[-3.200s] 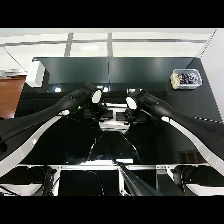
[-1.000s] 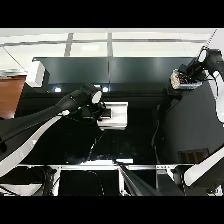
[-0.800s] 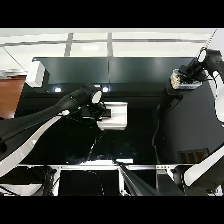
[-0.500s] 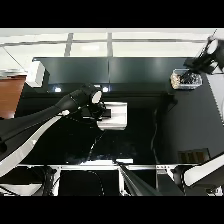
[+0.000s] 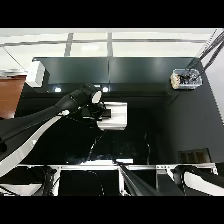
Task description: Fold the box and place the chain.
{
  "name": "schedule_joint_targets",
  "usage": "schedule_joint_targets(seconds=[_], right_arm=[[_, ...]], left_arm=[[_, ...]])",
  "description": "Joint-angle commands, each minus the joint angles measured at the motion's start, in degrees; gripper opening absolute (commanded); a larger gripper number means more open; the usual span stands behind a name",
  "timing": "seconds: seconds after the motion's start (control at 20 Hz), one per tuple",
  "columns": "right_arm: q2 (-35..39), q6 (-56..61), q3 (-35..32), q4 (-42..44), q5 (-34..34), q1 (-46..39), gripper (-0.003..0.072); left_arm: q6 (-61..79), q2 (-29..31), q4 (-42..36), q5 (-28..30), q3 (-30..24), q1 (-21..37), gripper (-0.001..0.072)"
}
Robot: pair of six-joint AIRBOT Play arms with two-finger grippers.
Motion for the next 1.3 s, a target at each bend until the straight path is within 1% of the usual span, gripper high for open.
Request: schedule_joint_targets(seconds=[0.0,0.2,0.25,0.3,0.45,0.65,0.7,0.9,1.0,1.1,1.2,1.25], right_arm=[[9.8,-1.7,0.0,0.3,0.2,4.9,0.0012],[14.4,-1.6,0.0,1.5,4.3,12.9,0.0012],[14.9,-1.5,0.0,3.4,5.9,14.2,0.0012],[15.0,-1.5,0.0,5.9,7.0,15.1,0.0013],[15.0,-1.5,0.0,18.1,10.8,15.7,0.0015],[13.8,-1.5,-0.6,28.9,19.2,15.7,0.0016],[13.7,-1.5,-1.5,31.0,20.0,15.7,0.0016],[13.6,-2.0,-10.4,39.3,18.9,17.0,0.0017],[13.6,-2.2,-16.6,40.8,15.5,20.3,0.0016],[13.4,-2.6,-22.2,43.1,10.4,24.0,0.0017],[12.4,-3.4,-24.9,44.2,6.6,27.2,0.0017],[11.6,-3.4,-25.0,44.2,5.3,28.5,0.0017]], left_arm=[[0.0,0.0,0.0,0.1,0.0,0.0,0.0029],[0.0,0.0,0.0,0.1,0.0,0.0,0.0029],[0.0,0.0,0.0,0.1,0.0,0.0,0.0029],[0.0,0.0,0.0,0.1,0.0,0.0,0.0029],[0.0,0.0,0.0,0.0,0.0,0.0,0.0029],[0.0,0.0,0.0,0.1,0.0,0.0,0.0029],[0.0,0.0,0.0,0.1,0.0,0.0,0.0029],[0.0,0.0,0.0,0.0,0.0,0.0,0.0029],[0.0,0.0,0.0,0.1,0.0,0.0,0.0030],[0.0,0.0,0.0,0.1,0.0,0.0,0.0029],[0.0,0.0,0.0,0.1,0.0,0.0,0.0029],[0.0,0.0,0.0,0.0,0.0,0.0,0.0029]])
